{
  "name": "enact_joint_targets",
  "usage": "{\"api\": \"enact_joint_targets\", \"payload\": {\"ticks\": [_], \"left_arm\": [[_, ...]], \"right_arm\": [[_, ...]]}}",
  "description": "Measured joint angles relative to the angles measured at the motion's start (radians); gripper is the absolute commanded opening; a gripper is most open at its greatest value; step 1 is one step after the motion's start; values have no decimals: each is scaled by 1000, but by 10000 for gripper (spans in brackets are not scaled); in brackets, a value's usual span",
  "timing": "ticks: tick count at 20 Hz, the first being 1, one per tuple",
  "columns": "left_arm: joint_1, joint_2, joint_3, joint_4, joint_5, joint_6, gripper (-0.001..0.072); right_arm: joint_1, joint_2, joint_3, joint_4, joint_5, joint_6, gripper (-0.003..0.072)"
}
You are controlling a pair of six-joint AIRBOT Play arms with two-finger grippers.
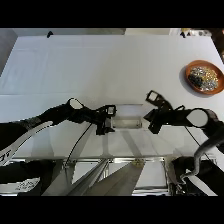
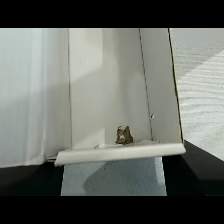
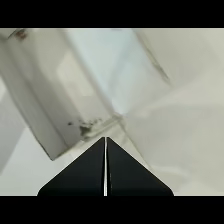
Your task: Fold the box and place the chain.
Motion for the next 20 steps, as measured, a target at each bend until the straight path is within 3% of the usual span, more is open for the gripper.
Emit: {"api": "enact_joint_targets", "payload": {"ticks": [3,7,14,20], "left_arm": [[0,0,0,0,0,0,172],[0,0,0,0,0,0,172],[0,0,0,0,0,0,172],[0,0,0,0,0,0,172]], "right_arm": [[-133,119,0,-100,42,304,16],[-251,150,0,-192,94,544,16],[-287,-12,0,-166,159,663,16],[-246,-193,-6,-115,136,674,16]]}}
